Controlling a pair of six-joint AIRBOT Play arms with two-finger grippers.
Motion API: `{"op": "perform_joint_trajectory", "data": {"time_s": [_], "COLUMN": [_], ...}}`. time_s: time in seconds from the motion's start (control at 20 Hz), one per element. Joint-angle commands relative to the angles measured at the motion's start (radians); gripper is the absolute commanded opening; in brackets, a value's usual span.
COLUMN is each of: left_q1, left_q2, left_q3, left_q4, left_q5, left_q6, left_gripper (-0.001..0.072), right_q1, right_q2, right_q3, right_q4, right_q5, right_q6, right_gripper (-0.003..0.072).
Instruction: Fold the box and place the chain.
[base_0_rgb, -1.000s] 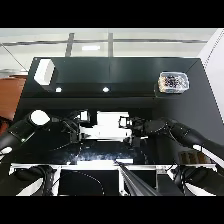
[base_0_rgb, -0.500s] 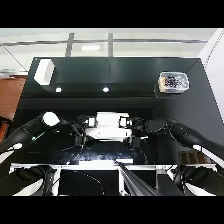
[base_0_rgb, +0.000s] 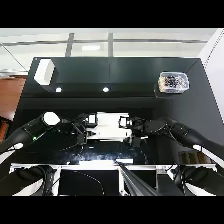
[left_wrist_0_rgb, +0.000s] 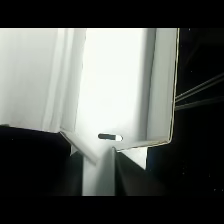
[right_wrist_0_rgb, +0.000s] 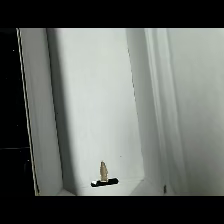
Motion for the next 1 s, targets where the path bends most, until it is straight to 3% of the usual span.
{"op": "perform_joint_trajectory", "data": {"time_s": [0.0, 0.85, 0.9, 0.95], "left_q1": [-0.006, -0.084, -0.084, -0.084], "left_q2": [-0.001, -0.037, -0.037, -0.037], "left_q3": [0.000, 0.000, 0.000, 0.000], "left_q4": [-0.042, -0.115, -0.116, -0.116], "left_q5": [0.000, 0.080, 0.080, 0.080], "left_q6": [-0.001, 0.000, 0.000, 0.000], "left_gripper": [0.0177, 0.0162, 0.0167, 0.0228], "right_q1": [0.000, 0.000, 0.000, 0.000], "right_q2": [0.001, 0.001, 0.001, 0.001], "right_q3": [0.000, 0.000, 0.000, 0.000], "right_q4": [0.000, 0.000, 0.000, 0.000], "right_q5": [0.000, 0.000, 0.000, 0.000], "right_q6": [0.000, 0.000, 0.000, 0.000], "right_gripper": [0.0531, 0.0531, 0.0530, 0.0531]}}
